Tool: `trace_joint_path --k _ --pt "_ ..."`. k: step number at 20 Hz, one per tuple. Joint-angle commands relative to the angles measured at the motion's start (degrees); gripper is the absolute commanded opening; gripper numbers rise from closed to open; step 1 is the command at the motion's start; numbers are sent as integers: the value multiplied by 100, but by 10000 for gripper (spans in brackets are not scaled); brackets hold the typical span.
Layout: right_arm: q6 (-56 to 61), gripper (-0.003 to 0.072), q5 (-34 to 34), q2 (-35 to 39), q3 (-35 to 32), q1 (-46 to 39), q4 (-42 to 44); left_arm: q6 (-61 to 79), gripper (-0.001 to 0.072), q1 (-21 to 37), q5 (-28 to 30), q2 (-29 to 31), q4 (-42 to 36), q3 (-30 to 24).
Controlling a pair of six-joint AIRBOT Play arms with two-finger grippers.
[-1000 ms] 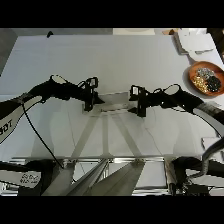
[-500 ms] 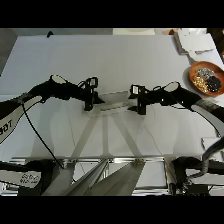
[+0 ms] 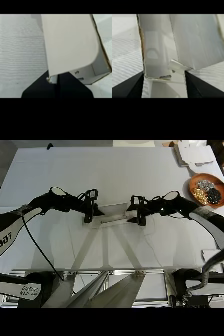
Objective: Fold the box and place the chain.
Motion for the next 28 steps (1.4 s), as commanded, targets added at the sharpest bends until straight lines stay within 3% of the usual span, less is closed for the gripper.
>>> trace_joint_path --k 1,3,8,19,20,21,22,28 --pt "264 540 31 -15 17 0 -299 0 14 -4 4 -2 -4 -4" --pt "616 540 -186 -15 17 -11 -774 0 14 -4 4 -2 -4 -4" --pt "654 540 -306 0 55 -105 -573 0 14 -4 4 -2 -4 -4" --pt "562 540 326 0 131 -105 -337 0 14 -4 4 -2 -4 -4" --pt "564 553 332 0 131 -105 -256 0 14 -4 4 -2 -4 -4" --pt "564 685 337 0 131 -105 -243 0 14 -4 4 -2 -4 -4" --pt "570 715 328 -2 131 -105 -245 0 14 -4 4 -2 -4 -4" --pt "564 701 190 -4 131 -105 -254 0 14 -4 4 -2 -4 -4"
